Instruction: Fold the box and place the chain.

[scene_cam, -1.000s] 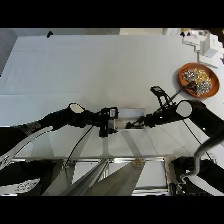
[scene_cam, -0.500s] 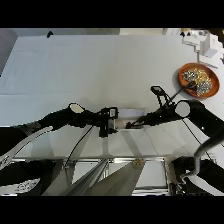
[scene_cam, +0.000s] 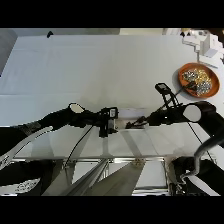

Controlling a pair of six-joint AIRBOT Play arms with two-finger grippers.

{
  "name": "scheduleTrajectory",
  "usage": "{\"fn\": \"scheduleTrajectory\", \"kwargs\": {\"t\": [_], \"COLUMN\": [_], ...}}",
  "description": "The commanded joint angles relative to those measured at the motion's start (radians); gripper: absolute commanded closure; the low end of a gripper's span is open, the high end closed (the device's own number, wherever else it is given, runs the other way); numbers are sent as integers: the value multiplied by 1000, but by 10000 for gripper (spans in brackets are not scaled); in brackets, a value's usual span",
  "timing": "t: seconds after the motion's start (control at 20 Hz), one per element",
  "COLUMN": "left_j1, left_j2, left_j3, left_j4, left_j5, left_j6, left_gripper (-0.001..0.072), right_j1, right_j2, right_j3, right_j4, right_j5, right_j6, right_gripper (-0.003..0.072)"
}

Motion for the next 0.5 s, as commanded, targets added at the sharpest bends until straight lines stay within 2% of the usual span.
{"fn": "scheduleTrajectory", "kwargs": {"t": [0.0, 0.2, 0.3, 0.45], "left_j1": [0, 0, 0, 0], "left_j2": [1, 1, 1, 1], "left_j3": [0, 0, 0, 0], "left_j4": [0, 0, 0, 0], "left_j5": [1, 0, 0, 0], "left_j6": [0, 0, 0, 0], "left_gripper": [571, 571, 571, 571], "right_j1": [1, 1, 4, 80], "right_j2": [121, 156, 156, 147], "right_j3": [11, 98, 142, 191], "right_j4": [-10, 47, 119, 122], "right_j5": [84, 163, 164, 160], "right_j6": [-3, -23, -38, -36], "right_gripper": [666, 666, 667, 667]}}
